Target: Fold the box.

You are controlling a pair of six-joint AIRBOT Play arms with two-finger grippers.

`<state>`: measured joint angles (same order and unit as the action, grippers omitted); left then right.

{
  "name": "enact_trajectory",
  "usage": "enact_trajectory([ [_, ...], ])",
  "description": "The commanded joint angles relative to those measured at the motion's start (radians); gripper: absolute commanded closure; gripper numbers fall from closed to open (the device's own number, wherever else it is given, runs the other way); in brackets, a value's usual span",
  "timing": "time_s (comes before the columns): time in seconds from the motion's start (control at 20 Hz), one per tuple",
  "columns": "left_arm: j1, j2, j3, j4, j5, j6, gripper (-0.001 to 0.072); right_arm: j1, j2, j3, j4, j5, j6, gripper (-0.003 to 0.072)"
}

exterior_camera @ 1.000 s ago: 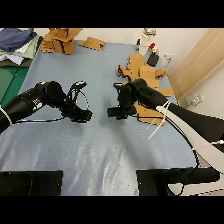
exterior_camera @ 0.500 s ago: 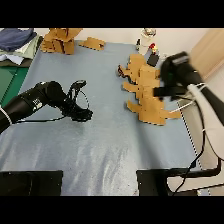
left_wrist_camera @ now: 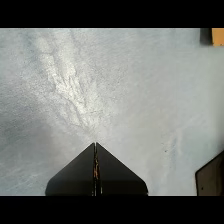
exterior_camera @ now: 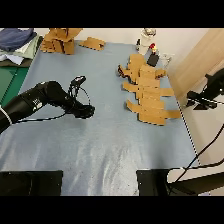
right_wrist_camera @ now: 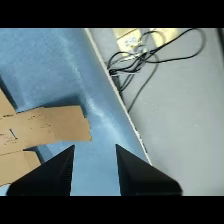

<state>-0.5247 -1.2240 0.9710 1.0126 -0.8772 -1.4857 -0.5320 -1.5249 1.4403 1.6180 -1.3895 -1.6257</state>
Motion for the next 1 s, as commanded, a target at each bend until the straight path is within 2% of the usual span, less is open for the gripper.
enact_trajectory([
  [0.0,0.0,0.0,0.0,-0.031,0.037,0.0,0.0696,-0.109,-0.072,-0.014,0.199,0.016,-0.163,0.0278],
  [0.35,0.0,0.0,0.0,-0.087,0.056,0.0,0.0695,-0.109,-0.205,-0.014,0.268,-0.014,-0.249,0.028],
  [0.5,0.001,0.0,0.0,-0.121,0.056,0.002,0.0694,-0.109,-0.226,-0.014,0.345,-0.04,-0.316,0.0287],
  [0.6,0.001,0.0,0.0,-0.134,0.055,0.003,0.0693,-0.109,-0.227,-0.014,0.39,-0.063,-0.351,0.0406],
  [0.65,0.0,0.001,0.0,-0.145,0.055,0.004,0.0566,-0.109,-0.227,-0.014,0.415,-0.076,-0.36,0.0405],
  [0.7,0.0,0.002,0.0,-0.156,0.056,0.004,0.0251,-0.109,-0.226,-0.014,0.435,-0.088,-0.367,0.0409],
  [0.75,0.001,0.002,0.0,-0.171,0.056,0.006,0.0204,-0.109,-0.226,-0.014,0.452,-0.101,-0.374,0.0469],
  [0.8,0.001,0.002,0.0,-0.188,0.054,0.011,0.0204,-0.108,-0.226,-0.014,0.472,-0.121,-0.384,0.0539],
  [0.85,0.001,0.002,0.0,-0.204,0.05,0.011,0.0203,-0.104,-0.226,-0.014,0.488,-0.141,-0.392,0.0548],
  [0.95,0.001,0.002,0.0,-0.241,0.045,0.012,0.0203,-0.087,-0.226,-0.014,0.527,-0.173,-0.396,0.0682],
])
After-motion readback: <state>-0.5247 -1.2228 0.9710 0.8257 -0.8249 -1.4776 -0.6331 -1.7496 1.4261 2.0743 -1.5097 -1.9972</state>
